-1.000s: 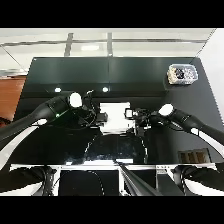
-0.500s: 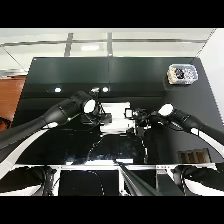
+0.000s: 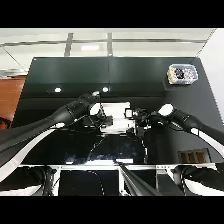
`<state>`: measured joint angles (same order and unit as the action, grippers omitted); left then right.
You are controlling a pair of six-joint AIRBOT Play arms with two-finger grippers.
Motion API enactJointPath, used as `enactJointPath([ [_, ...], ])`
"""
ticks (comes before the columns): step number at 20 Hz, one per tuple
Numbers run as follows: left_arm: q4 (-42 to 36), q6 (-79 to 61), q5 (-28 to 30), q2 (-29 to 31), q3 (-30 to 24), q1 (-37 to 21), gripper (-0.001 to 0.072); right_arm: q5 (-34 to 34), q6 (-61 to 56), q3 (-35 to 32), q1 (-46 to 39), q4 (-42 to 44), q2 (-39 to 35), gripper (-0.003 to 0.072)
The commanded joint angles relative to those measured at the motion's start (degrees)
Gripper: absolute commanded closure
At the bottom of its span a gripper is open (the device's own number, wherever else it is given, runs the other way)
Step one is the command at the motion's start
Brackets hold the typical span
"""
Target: Fold the box and place the chain.
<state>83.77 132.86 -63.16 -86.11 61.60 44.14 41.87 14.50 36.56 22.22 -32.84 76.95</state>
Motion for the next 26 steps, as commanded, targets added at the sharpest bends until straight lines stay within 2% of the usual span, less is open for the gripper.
enactJointPath([
  [1, 0.02, 0.98, -0.17, -0.26, 0.57, 0.07, 0.0473, 0.02, 0.0, -0.02, 0.04, 0.0, 0.02, 0.0485],
  [10, 0.98, 0.68, -4.09, -3.02, 3.32, 0.09, 0.0474, 0.02, 0.0, -0.02, 0.04, 0.0, 0.02, 0.0485],
  [13, 0.83, 0.74, -3.28, -3.04, 3.43, 0.13, 0.0479, 0.02, 0.0, -0.02, 0.04, 0.0, 0.02, 0.0485],
  [15, 0.79, 0.85, -3.08, -3.04, 3.43, 0.13, 0.0683, 0.0, -0.02, -0.02, 0.04, 0.0, 0.02, 0.0485],
  [18, 0.79, 0.87, -2.95, -3.04, 3.45, 0.13, 0.0682, 0.02, 0.0, -0.02, 0.04, 0.0, 0.02, 0.0485],
  [19, 0.61, 0.85, -2.95, -3.04, 3.48, 0.13, 0.0675, 0.0, -0.02, -0.02, 0.04, 0.0, 0.02, 0.0485],
  [20, -0.39, 0.61, -2.99, -3.02, 3.48, 0.09, 0.0597, 0.02, -0.02, -0.02, 0.04, 0.0, 0.02, 0.0485],
  [21, -1.14, 0.68, -3.15, -3.04, 3.48, 0.0, 0.0411, 0.0, -0.02, -0.02, 0.04, 0.0, 0.02, 0.0485],
  [22, -1.14, 0.7, -3.15, -3.04, 3.5, 0.0, 0.0334, 0.02, -0.02, -0.02, 0.04, 0.0, 0.02, 0.0486],
  [26, -0.48, 0.7, -2.95, -3.04, 3.52, 0.02, 0.0336, 0.02, 0.0, -0.02, 0.04, -0.02, 0.02, 0.0485],
])
